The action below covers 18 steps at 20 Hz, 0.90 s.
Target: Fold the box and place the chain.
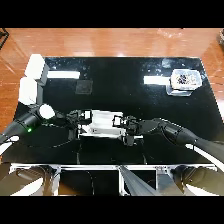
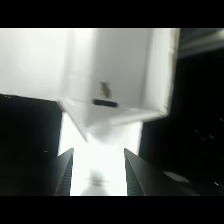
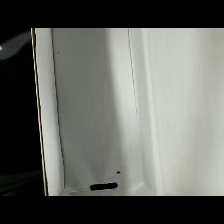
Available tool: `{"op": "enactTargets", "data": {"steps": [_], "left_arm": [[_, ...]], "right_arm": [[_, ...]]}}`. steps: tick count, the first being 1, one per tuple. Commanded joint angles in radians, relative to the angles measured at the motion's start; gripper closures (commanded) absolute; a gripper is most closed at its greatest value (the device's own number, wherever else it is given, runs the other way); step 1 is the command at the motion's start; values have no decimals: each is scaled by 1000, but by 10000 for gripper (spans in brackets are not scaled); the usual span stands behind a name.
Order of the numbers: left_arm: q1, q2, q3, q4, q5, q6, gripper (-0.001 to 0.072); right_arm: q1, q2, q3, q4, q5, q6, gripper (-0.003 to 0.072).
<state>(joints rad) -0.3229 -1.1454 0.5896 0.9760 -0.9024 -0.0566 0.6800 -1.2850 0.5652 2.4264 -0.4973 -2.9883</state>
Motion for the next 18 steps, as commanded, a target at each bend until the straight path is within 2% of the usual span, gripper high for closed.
{"op": "enactTargets", "data": {"steps": [1, 6, 7, 8, 14, 16, 18], "left_arm": [[-2, 0, 1, -50, 25, 10, 277], [-48, 0, 1, -49, 18, 57, 289], [-52, 0, 1, -50, 17, 57, 347], [-53, 0, 1, -50, 17, 57, 376], [-62, 0, 1, -54, 39, 114, 399], [-62, 0, 1, -79, 38, 114, 468], [-62, -1, 1, -117, 39, 114, 468]], "right_arm": [[1, 0, 0, 0, 0, 0, 666], [1, 0, -1, 0, 0, 0, 666], [1, 0, -1, 0, 0, 0, 666], [0, 0, -1, 0, 0, 0, 666], [1, 0, -1, 0, 0, 0, 666], [1, 0, -1, 0, 0, 0, 666], [1, 0, -1, 0, 0, 0, 666]]}}
